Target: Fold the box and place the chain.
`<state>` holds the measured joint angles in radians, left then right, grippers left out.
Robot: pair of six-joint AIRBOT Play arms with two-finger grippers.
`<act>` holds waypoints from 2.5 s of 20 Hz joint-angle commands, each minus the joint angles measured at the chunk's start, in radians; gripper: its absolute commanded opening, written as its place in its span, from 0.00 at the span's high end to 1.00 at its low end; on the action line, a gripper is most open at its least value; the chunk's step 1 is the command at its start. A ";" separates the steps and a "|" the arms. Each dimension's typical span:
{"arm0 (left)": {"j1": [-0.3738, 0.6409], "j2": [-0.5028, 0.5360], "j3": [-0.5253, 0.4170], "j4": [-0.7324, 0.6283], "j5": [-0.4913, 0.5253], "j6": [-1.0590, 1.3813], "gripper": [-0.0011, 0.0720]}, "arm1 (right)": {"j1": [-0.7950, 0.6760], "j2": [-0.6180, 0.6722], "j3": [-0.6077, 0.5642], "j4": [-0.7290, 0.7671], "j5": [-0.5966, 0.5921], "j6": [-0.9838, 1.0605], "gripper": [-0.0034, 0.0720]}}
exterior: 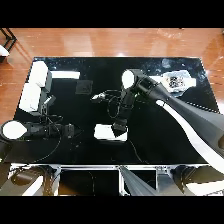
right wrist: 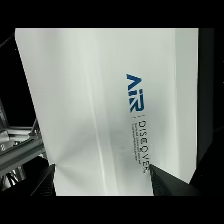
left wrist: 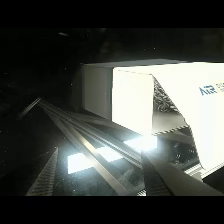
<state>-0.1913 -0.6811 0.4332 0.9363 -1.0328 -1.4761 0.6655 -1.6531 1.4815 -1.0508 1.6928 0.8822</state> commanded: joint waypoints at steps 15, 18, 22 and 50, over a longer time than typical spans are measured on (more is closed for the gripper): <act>0.001 0.000 0.000 0.000 0.000 0.002 0.12 | 0.040 0.034 0.000 -0.062 -0.025 0.001 0.03; 0.001 0.000 0.000 0.000 0.000 0.002 0.12 | 0.040 0.034 0.000 -0.061 -0.023 0.002 0.03; 0.001 0.000 0.000 0.000 0.000 0.002 0.12 | 0.040 0.034 0.000 -0.061 -0.018 0.005 0.03; 0.001 0.000 0.000 -0.003 -0.008 0.003 0.12 | 0.064 0.034 0.000 -0.125 -0.100 0.016 0.03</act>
<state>-0.1913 -0.6811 0.4332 0.9333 -1.0409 -1.4742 0.7288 -1.6196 1.4815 -1.1641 1.6150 0.8974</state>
